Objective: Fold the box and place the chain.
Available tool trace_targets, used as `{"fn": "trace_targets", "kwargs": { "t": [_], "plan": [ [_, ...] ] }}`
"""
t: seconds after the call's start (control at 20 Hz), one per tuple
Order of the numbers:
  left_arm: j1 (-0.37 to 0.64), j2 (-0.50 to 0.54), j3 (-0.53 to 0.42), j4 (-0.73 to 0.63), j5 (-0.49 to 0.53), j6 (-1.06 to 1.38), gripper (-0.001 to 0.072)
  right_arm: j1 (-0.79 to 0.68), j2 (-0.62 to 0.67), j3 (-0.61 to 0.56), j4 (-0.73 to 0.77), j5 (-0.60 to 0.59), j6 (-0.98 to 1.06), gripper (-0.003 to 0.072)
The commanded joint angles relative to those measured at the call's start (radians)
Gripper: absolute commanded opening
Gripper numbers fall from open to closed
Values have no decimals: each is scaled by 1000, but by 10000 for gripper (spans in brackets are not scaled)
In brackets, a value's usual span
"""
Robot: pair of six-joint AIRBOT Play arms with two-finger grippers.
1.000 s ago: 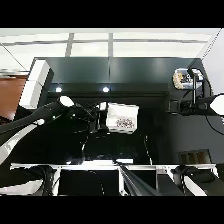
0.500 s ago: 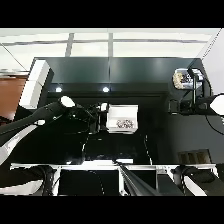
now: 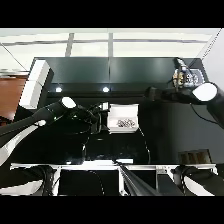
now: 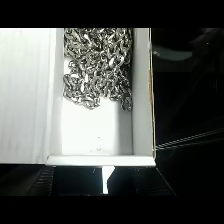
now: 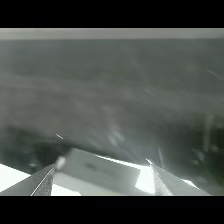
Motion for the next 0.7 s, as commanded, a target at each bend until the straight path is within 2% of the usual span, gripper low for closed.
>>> {"fn": "trace_targets", "kwargs": {
  "t": [0.0, 0.1, 0.25, 0.45, 0.5, 0.65],
  "plan": [
    [0, -1, -1, 5, 18, -5, 405, 53, -162, 47, 216, -44, -366, 694],
    [0, -1, -1, 5, 18, -5, 405, 84, -176, 47, 183, 0, -548, 694],
    [0, -1, -1, 5, 18, -5, 405, 88, -155, 74, 122, 183, -797, 694],
    [0, -1, -1, 5, 18, -5, 405, 109, -137, 95, -19, 410, -871, 694],
    [0, -1, -1, 5, 18, -5, 405, 126, -137, 89, -46, 423, -877, 694],
    [0, -1, -1, 5, 17, -5, 405, 181, -137, 64, -42, 358, -912, 694]
  ]
}}
